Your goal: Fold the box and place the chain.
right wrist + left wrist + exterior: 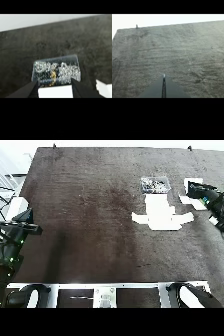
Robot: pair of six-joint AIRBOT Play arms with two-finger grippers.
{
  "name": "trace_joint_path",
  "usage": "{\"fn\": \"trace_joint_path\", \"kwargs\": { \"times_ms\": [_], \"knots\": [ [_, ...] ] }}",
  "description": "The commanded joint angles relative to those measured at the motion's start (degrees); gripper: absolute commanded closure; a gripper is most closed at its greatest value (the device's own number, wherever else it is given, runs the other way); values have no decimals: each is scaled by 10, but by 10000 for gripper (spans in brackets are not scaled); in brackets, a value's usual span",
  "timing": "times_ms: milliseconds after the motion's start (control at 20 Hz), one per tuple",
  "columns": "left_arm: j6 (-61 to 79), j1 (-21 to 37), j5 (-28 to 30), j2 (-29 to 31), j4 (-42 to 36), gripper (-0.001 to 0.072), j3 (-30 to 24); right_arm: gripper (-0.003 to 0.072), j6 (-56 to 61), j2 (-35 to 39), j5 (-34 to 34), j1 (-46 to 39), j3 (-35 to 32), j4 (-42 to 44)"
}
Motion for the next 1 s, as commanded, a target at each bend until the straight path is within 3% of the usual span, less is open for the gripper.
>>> {"fn": "trace_joint_path", "kwargs": {
  "times_ms": [0, 150, 300, 450, 950],
  "knots": [
    [0, 0, 0, 0, 0, 690, 0, 156, 246, -147, 276, -146, 124, -243],
    [0, 0, 0, 0, 0, 690, 0, 147, 289, -226, 412, -231, 236, -308],
    [0, 0, 0, 0, 0, 690, 0, 147, 325, -291, 473, -250, 336, -410],
    [0, 0, 0, 0, 0, 690, 0, 147, 327, -357, 539, -248, 400, -432],
    [0, 0, 0, 0, 0, 690, 0, 148, 303, -489, 595, -203, 424, -431]
  ]
}}
